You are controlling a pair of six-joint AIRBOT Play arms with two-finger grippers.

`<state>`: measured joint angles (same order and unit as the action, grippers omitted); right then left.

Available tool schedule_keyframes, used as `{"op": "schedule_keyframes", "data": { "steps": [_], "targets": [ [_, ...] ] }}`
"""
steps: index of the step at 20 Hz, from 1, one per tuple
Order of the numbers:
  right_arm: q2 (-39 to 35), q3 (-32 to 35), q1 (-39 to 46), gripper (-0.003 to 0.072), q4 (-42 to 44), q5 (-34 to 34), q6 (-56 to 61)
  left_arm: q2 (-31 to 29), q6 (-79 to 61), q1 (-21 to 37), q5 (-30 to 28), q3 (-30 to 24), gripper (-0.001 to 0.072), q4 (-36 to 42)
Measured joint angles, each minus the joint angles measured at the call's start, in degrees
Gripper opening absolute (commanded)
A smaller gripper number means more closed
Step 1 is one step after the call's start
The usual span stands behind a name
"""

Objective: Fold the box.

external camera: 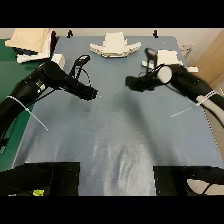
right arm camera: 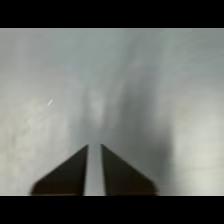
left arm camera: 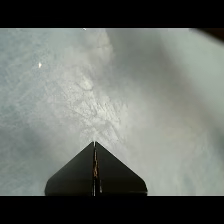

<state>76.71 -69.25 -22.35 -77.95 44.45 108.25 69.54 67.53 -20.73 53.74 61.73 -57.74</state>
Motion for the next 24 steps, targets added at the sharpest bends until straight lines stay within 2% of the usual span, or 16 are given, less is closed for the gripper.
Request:
{"op": "schedule_keyframes", "data": {
  "steps": [4,7,10,16,20,24],
  "targets": [
    [5.0,-9.8,21.5,0.0375,-1.4,6.7,-2.4,0.0,0.0,0.0,-2.8,0.0,0.0017,0.2],
    [12.9,-17.5,37.9,0.0375,8.0,9.3,-9.0,0.2,0.0,0.0,-5.1,0.0,0.0017,0.3],
    [23.3,-26.5,49.2,0.0375,20.1,10.2,-15.8,0.3,0.0,0.0,-7.2,0.0,0.0017,0.3],
    [41.2,-42.9,56.4,0.0375,30.1,6.6,-22.9,0.4,0.0,0.0,-9.4,0.0,0.0017,0.3],
    [48.8,-46.6,57.1,0.0374,37.1,2.5,-25.7,0.4,0.0,0.0,-9.7,0.0,0.0016,0.3],
    [53.9,-47.7,57.3,0.0373,49.8,-0.7,-32.1,0.4,0.0,0.0,-10.1,0.0,0.0017,0.3]
  ]
}}
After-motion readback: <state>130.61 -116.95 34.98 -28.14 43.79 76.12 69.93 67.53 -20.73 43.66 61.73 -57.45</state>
